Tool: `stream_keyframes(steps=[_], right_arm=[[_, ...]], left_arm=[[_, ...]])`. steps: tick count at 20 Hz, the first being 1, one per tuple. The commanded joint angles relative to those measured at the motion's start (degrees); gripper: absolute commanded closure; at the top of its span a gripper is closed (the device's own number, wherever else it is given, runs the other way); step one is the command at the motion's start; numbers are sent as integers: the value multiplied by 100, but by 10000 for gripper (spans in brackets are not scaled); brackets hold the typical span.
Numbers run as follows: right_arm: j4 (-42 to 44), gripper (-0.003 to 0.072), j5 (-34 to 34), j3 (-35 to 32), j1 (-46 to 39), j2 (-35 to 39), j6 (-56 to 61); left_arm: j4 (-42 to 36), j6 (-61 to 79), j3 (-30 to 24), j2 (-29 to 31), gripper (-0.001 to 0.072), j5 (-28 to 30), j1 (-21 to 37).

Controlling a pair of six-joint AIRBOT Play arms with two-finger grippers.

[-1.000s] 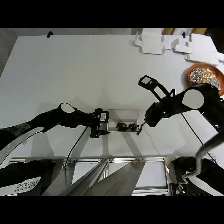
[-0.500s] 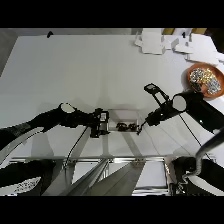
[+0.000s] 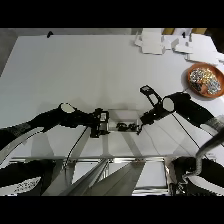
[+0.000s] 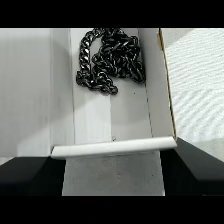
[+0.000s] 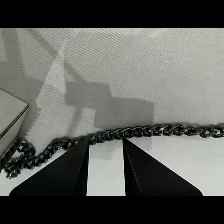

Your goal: Fold the box and place the chain.

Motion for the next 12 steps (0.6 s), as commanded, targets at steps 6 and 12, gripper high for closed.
stream_keyframes(steps=[6, 12], right_arm=[[-28, 604, -4, -2, 13, -247, 153], [-293, 672, 385, 0, 11, 354, 109]], left_arm=[[2, 2, 0, 4, 502, 2, 4], [0, 2, 0, 4, 502, 2, 4]])
